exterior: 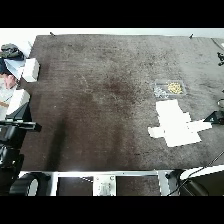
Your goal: Fold the box and place the chain.
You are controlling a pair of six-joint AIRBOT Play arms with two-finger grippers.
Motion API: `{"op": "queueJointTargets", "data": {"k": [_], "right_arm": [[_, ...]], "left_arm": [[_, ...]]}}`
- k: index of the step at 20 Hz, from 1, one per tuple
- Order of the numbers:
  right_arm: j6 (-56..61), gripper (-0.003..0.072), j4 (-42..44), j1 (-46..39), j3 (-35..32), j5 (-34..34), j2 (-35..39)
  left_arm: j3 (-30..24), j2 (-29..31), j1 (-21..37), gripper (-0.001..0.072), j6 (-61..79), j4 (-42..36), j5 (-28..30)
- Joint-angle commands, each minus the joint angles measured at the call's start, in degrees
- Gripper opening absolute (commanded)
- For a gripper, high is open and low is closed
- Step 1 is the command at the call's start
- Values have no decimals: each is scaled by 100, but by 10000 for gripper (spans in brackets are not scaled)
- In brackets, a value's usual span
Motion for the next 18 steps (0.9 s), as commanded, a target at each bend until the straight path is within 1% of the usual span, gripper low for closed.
{"op": "queueJointTargets", "data": {"k": [1,6,8,9,10,11,12,13,14,15,16,18], "right_arm": [[-118,423,229,-20,-304,184,-11],[-365,422,334,-20,-599,551,-37],[-374,421,455,-20,-734,520,-39],[-525,407,522,-20,-796,522,-39],[-647,281,555,-20,-824,566,-37],[-673,230,579,-20,-824,649,-37],[-903,148,706,-20,-822,850,-37],[-1172,123,955,-20,-822,1073,-37],[-1268,58,1248,-20,-822,1237,-37],[-1257,56,1423,-17,-826,1252,-31],[-1110,-19,1563,13,-879,1252,0],[-1128,-19,1714,127,-1248,1250,192]], "left_arm": [[-2,2,-4,11,0,2,-2],[-2,2,-4,11,0,2,2],[0,2,-4,11,0,2,0],[-2,2,-4,11,0,2,2],[-2,2,-4,11,2,2,0],[-2,2,-4,11,0,2,2],[-2,2,-4,10,0,2,-2],[-2,2,-4,11,0,2,0],[-2,2,-4,11,0,2,0],[-2,2,-4,11,0,2,-2],[-2,2,-4,11,0,2,2],[-2,2,-4,11,0,2,0]]}}
